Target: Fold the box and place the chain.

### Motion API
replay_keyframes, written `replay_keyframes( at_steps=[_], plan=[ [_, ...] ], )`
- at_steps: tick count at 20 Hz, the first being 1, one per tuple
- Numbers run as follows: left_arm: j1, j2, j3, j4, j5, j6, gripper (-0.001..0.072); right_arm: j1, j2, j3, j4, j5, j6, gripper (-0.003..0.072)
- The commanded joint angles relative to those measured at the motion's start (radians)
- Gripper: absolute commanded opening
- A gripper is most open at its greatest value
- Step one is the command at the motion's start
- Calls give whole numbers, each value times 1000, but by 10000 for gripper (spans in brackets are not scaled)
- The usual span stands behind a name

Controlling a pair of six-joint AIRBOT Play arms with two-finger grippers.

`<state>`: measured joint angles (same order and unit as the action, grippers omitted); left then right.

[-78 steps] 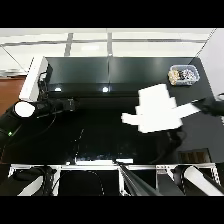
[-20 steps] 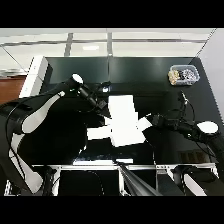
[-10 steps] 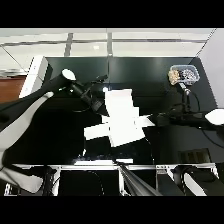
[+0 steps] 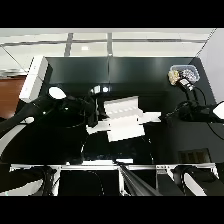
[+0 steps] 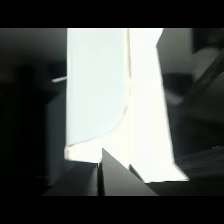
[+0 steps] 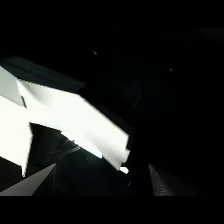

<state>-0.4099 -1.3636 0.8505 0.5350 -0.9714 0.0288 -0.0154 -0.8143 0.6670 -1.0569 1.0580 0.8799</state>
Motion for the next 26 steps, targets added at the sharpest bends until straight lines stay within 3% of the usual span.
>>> replay_keyframes(
  at_steps=[1,9,14,17,26],
  plan=[
    [-49,-14,-20,75,147,123,24,1,0,3,71,10,-183,659],
    [-97,-51,-20,150,194,122,24,65,-1,-139,213,5,-404,659],
    [-98,-50,-20,149,191,123,24,210,-1,-251,206,-125,-616,659],
    [-97,-48,-9,150,144,124,24,242,-1,-260,182,-178,-697,659],
    [-97,-48,-8,172,121,139,24,280,-1,-261,142,-109,-794,651]
  ],
)
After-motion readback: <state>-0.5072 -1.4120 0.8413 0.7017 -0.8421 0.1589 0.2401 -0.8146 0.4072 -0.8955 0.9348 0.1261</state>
